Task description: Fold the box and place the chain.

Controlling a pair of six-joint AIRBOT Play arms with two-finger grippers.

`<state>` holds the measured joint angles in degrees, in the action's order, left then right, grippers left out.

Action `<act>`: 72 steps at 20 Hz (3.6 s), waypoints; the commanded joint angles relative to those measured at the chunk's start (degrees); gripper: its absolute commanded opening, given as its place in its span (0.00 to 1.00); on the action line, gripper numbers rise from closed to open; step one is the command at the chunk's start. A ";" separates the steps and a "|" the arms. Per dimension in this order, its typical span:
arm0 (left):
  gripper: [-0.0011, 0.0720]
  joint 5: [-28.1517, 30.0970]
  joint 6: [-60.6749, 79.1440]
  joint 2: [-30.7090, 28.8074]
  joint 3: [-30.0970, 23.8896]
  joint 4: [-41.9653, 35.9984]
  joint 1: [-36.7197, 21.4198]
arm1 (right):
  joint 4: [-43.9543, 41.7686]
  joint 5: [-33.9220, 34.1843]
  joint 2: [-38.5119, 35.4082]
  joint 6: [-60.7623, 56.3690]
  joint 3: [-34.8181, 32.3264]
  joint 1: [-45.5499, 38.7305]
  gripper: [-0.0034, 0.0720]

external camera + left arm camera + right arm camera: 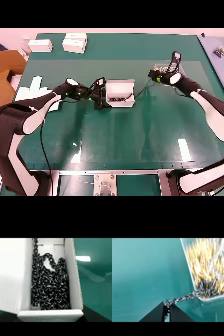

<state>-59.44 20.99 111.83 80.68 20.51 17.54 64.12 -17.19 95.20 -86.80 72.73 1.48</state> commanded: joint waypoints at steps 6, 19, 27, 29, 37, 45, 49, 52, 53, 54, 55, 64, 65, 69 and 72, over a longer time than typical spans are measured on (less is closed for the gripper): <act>0.73 0.02 0.02 0.02 0.02 0.00 -0.02 | 2.67 -11.63 -26.91 6.71 0.07 9.31 0.05; 0.73 0.04 0.02 0.02 0.02 0.00 -0.02 | 4.46 -19.12 -37.97 5.79 -2.12 22.97 0.05; 0.73 0.04 0.02 0.02 0.02 0.00 -0.02 | 4.26 -18.25 -37.38 4.31 -9.66 24.96 0.05; 0.73 0.04 0.02 0.02 0.02 0.00 -0.02 | 4.26 -16.28 -37.13 4.33 -11.15 24.96 0.05; 0.73 0.02 0.02 0.02 0.02 0.00 -0.02 | 4.26 -10.49 -33.20 4.35 -11.80 24.92 0.05; 0.73 0.04 0.02 0.02 0.02 0.00 -0.02 | 5.42 -9.07 -33.20 5.01 -8.52 24.85 0.05; 0.73 0.04 0.02 0.02 0.02 0.00 -0.02 | 6.08 -8.72 -33.05 5.01 -8.55 24.85 0.05; 0.73 0.04 0.02 0.02 0.02 0.00 -0.02 | 7.06 -8.50 -32.02 4.98 -8.57 24.79 0.05; 0.73 0.02 0.02 0.02 0.02 0.00 -0.02 | 7.08 -7.52 -31.65 4.98 -8.59 24.74 0.05; 0.73 0.02 0.02 0.02 0.00 0.00 -0.02 | 7.08 -5.70 -31.36 5.01 -8.57 24.74 0.05; 0.73 0.04 0.02 0.02 0.02 0.00 -0.02 | 7.08 -4.11 -31.26 5.01 -8.55 24.74 0.05; 0.73 0.02 0.02 0.02 0.00 0.00 -0.02 | 7.02 -6.43 -30.03 4.92 -8.63 24.74 0.06; 0.73 0.02 0.02 0.00 0.00 0.00 -0.02 | 7.04 -8.13 -29.31 4.92 -8.63 24.74 0.06; 0.73 0.02 0.02 0.02 0.00 0.00 -0.02 | 7.02 -9.51 -26.21 4.92 -8.92 24.74 0.06; 0.73 0.02 0.02 0.02 0.00 0.00 -0.02 | 6.84 -11.45 -24.57 4.63 -9.05 24.79 0.06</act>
<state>-59.42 20.99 111.83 80.68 20.51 17.54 71.16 -26.48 69.01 -81.87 63.81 26.24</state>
